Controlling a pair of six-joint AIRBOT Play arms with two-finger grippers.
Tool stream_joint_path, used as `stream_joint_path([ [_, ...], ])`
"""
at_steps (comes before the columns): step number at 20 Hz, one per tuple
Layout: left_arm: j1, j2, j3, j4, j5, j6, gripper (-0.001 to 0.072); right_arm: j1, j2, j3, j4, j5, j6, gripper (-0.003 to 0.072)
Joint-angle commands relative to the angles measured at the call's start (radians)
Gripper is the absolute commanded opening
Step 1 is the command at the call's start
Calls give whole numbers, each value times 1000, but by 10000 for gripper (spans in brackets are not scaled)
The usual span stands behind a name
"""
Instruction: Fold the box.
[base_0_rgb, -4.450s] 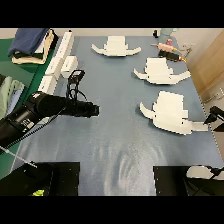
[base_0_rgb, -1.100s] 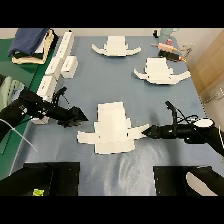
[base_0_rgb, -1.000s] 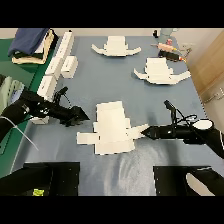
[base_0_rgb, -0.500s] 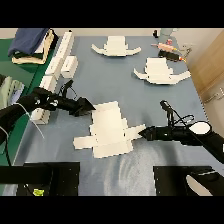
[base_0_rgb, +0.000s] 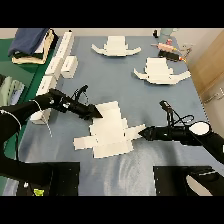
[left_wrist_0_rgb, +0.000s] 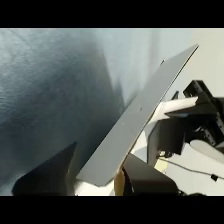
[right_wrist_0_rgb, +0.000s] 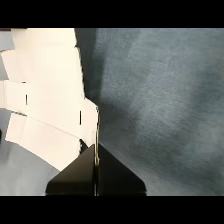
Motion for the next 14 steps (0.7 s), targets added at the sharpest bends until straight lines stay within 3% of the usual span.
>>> stream_joint_path([
  [1, -4, -8, 2, 0, -60, 81, 223, 1, 0, 0, -2, -2, 7, 0],
  [2, -2, -8, 2, -1, -75, 95, 167, 1, 0, 0, -5, -2, 7, 0],
  [4, -2, -8, 2, 2, -89, 119, 165, 1, 0, 0, -11, -6, 8, 0],
  [6, -2, -8, 2, 1, -95, 152, 15, 1, 0, 0, -11, -8, 8, 0],
  [7, -2, -8, 2, -3, -99, 172, 14, 1, 0, 0, -11, -8, 8, 3],
  [11, -2, -8, 2, -38, -121, 182, 15, 1, 0, 0, -14, -42, 23, 229],
  [13, -2, -8, 14, -66, -132, 207, 15, -1, 0, 13, -61, -80, 43, 310],
  [14, -2, -7, 29, -66, -138, 258, 14, -3, 1, 30, -112, -98, 80, 309],
])
